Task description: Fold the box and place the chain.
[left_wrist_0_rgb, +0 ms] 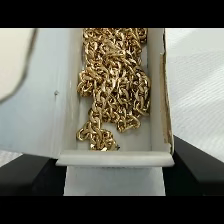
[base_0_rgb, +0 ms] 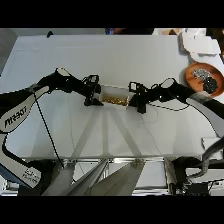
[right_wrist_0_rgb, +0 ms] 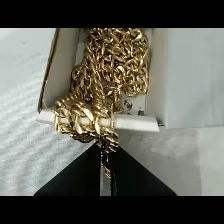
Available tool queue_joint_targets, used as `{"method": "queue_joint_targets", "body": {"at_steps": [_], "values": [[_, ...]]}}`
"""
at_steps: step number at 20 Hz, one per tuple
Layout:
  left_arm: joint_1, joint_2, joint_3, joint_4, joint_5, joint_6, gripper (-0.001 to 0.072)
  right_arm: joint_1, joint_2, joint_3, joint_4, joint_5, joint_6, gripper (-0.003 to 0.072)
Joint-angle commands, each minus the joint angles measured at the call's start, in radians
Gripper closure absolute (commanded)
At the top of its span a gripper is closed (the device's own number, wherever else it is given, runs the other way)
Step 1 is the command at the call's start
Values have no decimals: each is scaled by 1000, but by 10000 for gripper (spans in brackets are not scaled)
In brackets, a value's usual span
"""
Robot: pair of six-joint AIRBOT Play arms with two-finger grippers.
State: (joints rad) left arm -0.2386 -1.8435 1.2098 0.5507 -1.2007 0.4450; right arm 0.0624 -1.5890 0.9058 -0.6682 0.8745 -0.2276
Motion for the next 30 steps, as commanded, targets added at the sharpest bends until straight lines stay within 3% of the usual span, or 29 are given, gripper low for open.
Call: {"method": "queue_joint_targets", "body": {"at_steps": [1, 4, 11, 16, 19, 24, 30], "values": [[0, 0, 0, 0, 0, 0, 363, 1, 27, 0, -78, 0, 119, 676], [0, 0, 0, 0, 0, 0, 363, 0, 74, 0, -144, 0, 245, 676], [0, 0, 0, 0, 0, 0, 363, 1, 214, 0, -135, 79, 388, 676], [0, 0, 0, 0, 0, 0, 363, 10, 318, 0, 116, 74, 462, 676], [0, 0, 0, 0, 0, 0, 363, 81, 330, 0, 229, -13, 435, 676], [0, 0, 0, 0, 0, 0, 363, 257, 330, 0, 284, -251, 398, 676], [0, 0, 0, 0, 0, 0, 363, 316, 295, 0, 246, -316, 369, 675]]}}
